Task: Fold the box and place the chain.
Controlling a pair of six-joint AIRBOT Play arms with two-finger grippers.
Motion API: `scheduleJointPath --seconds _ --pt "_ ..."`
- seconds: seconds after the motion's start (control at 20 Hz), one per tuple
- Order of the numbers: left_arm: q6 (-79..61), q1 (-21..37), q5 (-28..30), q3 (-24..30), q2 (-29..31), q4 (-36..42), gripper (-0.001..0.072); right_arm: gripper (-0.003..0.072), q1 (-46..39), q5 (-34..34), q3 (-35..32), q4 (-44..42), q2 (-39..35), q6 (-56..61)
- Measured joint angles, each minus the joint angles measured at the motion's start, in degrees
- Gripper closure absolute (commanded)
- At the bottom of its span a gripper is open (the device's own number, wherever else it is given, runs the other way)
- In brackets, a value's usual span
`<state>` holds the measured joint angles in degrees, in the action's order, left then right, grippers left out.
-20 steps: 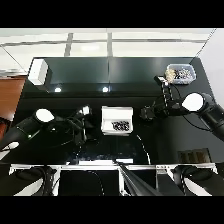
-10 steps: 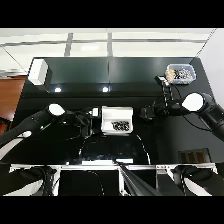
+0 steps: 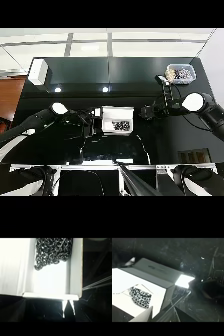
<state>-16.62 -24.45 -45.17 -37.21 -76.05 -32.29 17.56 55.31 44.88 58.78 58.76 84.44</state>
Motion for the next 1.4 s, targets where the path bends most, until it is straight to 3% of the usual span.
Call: scheduleJointPath --seconds 0.25,0.35,0.4,0.5,0.55,0.6,0.65,0.7,0.85,1.0,1.2,1.4 --pt "-1.14 -1.31 0.22 -0.04 -0.35 0.98 -0.0004 0.0363 0.00 -0.85 0.00 0.11 0.00 0.00" --pt "-1.31 -1.70 0.61 -0.07 -0.42 0.96 0.0030 0.0362 0.00 -1.38 0.00 0.15 0.04 0.00" --pt "-1.40 -1.84 0.76 -0.07 -0.44 1.01 0.0114 0.0362 0.00 -1.73 0.00 0.15 0.07 0.02" --pt "-1.42 -1.95 1.07 -0.07 -0.46 1.27 0.0412 0.0362 0.00 -2.45 -0.02 0.24 0.11 0.00" --pt "-1.40 -2.01 1.14 -0.07 -0.46 1.38 0.0431 0.0361 0.00 -3.10 -0.02 0.61 0.11 0.00" --pt "-1.36 -2.05 1.22 -0.07 -0.46 1.44 0.0431 0.0358 0.02 -3.82 -0.02 1.31 0.11 0.02" --pt "-1.22 -2.05 1.31 -0.07 -0.46 1.49 0.0431 0.0214 0.02 -5.16 -0.02 2.38 0.11 0.02" --pt "-1.20 -2.08 1.53 -0.04 -0.46 1.53 0.0431 0.0000 0.00 -6.97 0.00 3.34 0.17 0.66" --pt "-1.18 -2.12 1.77 -0.04 -0.46 1.64 0.0431 0.0000 -0.04 -14.75 0.07 3.02 1.73 2.89" --pt "-1.11 -2.12 2.08 -0.07 -0.48 1.66 0.0430 0.0002 0.22 -18.62 0.85 -4.44 6.08 -0.85" --pt "-1.05 -2.12 2.03 -0.07 -0.46 1.70 0.0425 0.0002 1.07 -9.40 2.60 -14.03 9.64 -24.55" --pt "-1.05 -2.12 1.99 -0.07 -0.46 1.68 0.0423 0.0002 2.34 -2.21 4.72 -17.18 10.40 -43.85"
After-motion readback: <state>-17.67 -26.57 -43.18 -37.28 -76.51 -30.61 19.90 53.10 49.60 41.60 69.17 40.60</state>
